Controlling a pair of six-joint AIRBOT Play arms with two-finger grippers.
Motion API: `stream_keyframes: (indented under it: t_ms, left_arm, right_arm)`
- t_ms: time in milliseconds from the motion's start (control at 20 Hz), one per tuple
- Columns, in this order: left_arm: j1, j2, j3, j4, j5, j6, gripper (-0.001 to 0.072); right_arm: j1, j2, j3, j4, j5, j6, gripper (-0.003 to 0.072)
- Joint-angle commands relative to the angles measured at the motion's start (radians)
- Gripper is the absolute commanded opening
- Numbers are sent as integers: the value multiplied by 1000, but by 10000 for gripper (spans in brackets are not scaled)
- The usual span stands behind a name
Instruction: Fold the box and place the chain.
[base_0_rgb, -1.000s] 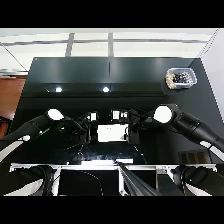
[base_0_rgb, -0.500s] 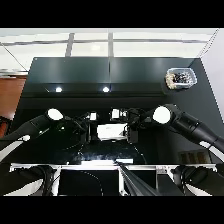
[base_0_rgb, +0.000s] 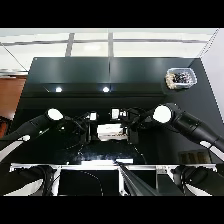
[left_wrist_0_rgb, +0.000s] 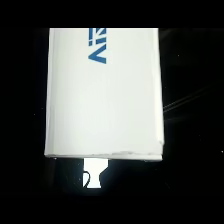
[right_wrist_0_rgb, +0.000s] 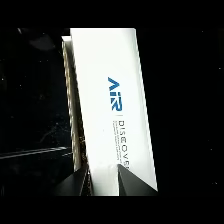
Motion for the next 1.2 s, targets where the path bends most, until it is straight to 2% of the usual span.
stream_keyframes:
  t_ms: [0, 1150]
  left_arm:
    - [0, 1, 1, 0, 0, 0, 371]
    - [0, 1, 1, 0, 0, 0, 371]
  right_arm:
    - [1, 0, 2, -1, 7, 3, 194]
    - [11, -32, 0, 0, 18, 66, 212]
